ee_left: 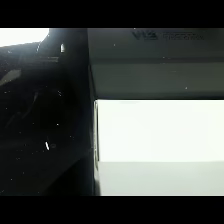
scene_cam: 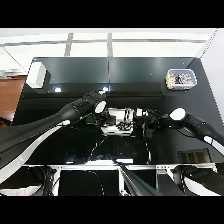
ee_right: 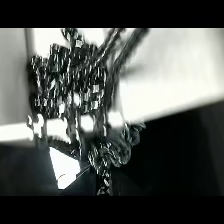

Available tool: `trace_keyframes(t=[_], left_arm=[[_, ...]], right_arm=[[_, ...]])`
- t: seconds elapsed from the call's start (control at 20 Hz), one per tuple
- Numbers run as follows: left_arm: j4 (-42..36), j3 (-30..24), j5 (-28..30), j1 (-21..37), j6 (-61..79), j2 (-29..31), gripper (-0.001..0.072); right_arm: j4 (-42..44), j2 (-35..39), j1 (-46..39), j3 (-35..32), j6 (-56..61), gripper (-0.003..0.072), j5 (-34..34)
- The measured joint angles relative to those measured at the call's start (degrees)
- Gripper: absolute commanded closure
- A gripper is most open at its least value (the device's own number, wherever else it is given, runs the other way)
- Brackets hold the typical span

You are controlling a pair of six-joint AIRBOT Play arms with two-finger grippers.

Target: Fold the box and place the chain.

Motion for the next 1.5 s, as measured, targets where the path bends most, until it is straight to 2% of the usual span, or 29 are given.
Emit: trace_keyframes(t=[0.15, 0.3, 0.45, 0.55, 0.7, 1.0, 1.5], left_arm=[[-0.02, 0.00, 0.02, 0.00, -0.02, 0.02, 0.0681], [-0.02, 0.00, 0.04, 0.00, -0.02, 0.02, 0.0681], [-0.02, 0.00, 0.07, 0.00, -0.02, 0.02, 0.0681], [-0.02, 0.00, 0.09, 0.00, -0.04, 0.02, 0.0681], [-0.02, 0.00, 0.13, 0.00, -0.04, 0.02, 0.0681], [-0.02, 0.00, 0.17, 0.00, -0.04, 0.02, 0.0681], [-0.02, 0.00, 0.17, 0.00, -0.04, 0.02, 0.0682]], right_arm=[[-5.60, 5.46, 0.00, 0.74, 12.70, 0.0668, 0.11], [-9.62, 12.46, 0.00, 3.58, 27.08, 0.0668, 4.90], [-8.94, 18.08, 0.00, 8.44, 38.05, 0.0668, 12.20], [-5.38, 20.17, 0.00, 12.11, 42.16, 0.0667, 15.67], [3.26, 21.70, 0.00, 16.39, 45.64, 0.0667, 17.62], [17.84, 22.49, 0.00, 20.33, 46.71, 0.0667, 14.60], [21.62, 22.56, 0.00, 33.75, 46.51, 0.0667, 13.14]])
